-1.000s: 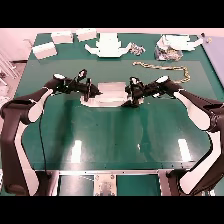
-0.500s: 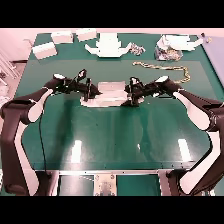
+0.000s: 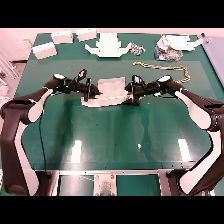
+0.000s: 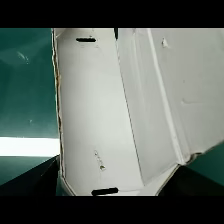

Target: Fold the box and place the chain.

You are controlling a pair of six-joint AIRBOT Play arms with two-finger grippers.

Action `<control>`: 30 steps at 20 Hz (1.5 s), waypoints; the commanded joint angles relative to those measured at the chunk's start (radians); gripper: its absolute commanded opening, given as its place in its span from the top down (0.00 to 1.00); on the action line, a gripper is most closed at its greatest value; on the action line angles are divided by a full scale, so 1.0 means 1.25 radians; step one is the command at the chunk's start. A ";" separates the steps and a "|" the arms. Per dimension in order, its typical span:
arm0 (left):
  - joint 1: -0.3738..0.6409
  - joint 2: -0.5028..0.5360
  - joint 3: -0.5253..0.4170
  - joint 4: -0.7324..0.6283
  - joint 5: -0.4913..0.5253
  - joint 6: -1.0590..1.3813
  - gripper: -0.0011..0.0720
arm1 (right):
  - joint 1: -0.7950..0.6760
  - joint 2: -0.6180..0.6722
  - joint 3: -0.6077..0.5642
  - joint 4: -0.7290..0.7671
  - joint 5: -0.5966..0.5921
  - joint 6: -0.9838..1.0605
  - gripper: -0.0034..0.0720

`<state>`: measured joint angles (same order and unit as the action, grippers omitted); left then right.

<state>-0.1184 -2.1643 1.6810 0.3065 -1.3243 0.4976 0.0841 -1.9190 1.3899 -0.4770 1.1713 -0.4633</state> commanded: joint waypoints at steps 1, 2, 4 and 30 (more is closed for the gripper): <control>0.000 0.000 0.001 0.001 0.000 0.000 0.96 | 0.003 0.000 0.001 0.002 0.023 -0.007 0.06; 0.000 0.000 0.001 0.001 0.000 0.000 0.96 | 0.006 -0.001 0.001 -0.005 0.022 -0.008 0.06; 0.000 0.000 0.001 0.001 0.000 0.000 0.96 | 0.012 -0.006 0.001 -0.007 0.023 -0.016 0.07; 0.000 0.000 0.001 0.001 0.000 0.000 0.96 | 0.016 -0.032 0.001 -0.008 0.025 -0.031 0.22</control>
